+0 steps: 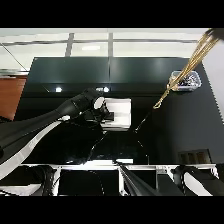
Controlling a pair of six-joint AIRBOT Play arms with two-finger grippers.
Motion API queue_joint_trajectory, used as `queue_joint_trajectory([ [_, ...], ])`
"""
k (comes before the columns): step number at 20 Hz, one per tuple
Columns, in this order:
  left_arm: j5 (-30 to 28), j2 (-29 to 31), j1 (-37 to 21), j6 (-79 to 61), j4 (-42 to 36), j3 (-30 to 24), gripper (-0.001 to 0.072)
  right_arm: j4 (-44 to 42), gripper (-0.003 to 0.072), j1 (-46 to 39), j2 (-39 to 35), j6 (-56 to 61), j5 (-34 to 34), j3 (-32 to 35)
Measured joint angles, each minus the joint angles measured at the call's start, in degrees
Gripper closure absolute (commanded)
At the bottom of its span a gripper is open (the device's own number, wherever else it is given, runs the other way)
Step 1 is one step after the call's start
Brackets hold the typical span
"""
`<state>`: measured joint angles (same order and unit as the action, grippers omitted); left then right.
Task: Fold the box and place the chain.
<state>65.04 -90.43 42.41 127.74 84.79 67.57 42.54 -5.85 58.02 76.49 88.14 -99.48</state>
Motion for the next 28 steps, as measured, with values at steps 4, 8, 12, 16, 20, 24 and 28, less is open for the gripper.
queue_joint_trajectory([
  [4, 0.00, 0.00, 0.00, 0.00, 0.00, 0.00, 0.0677, -1.70, 0.0683, 6.62, 0.02, -2.27, 1.29, 9.18],
  [8, 0.00, 0.00, 0.00, 0.00, 0.00, 0.00, 0.0677, -3.45, 0.0683, 13.62, 1.27, -4.22, -3.96, 20.13],
  [12, 0.00, 0.00, 0.00, 0.00, 0.00, 0.00, 0.0677, -5.14, 0.0683, 19.43, 5.29, -5.55, -9.31, 27.39],
  [16, 0.00, -0.02, 0.00, 0.00, 0.00, 0.00, 0.0677, -6.36, 0.0682, 23.82, 10.36, -6.19, -12.50, 29.86],
  [20, 0.00, 0.00, 0.00, 0.00, 0.00, 0.00, 0.0677, -6.16, 0.0675, 25.83, 14.56, -6.40, -14.93, 30.73],
  [24, -0.02, -0.02, 0.00, 0.00, 0.00, 0.00, 0.0677, -4.48, 0.0379, 26.36, 16.98, -6.36, -16.94, 32.81],
  [28, 0.04, -0.02, 0.00, 0.02, 0.02, 0.00, 0.0677, -1.22, 0.0329, 22.67, 16.96, -5.51, -15.72, 33.81],
])
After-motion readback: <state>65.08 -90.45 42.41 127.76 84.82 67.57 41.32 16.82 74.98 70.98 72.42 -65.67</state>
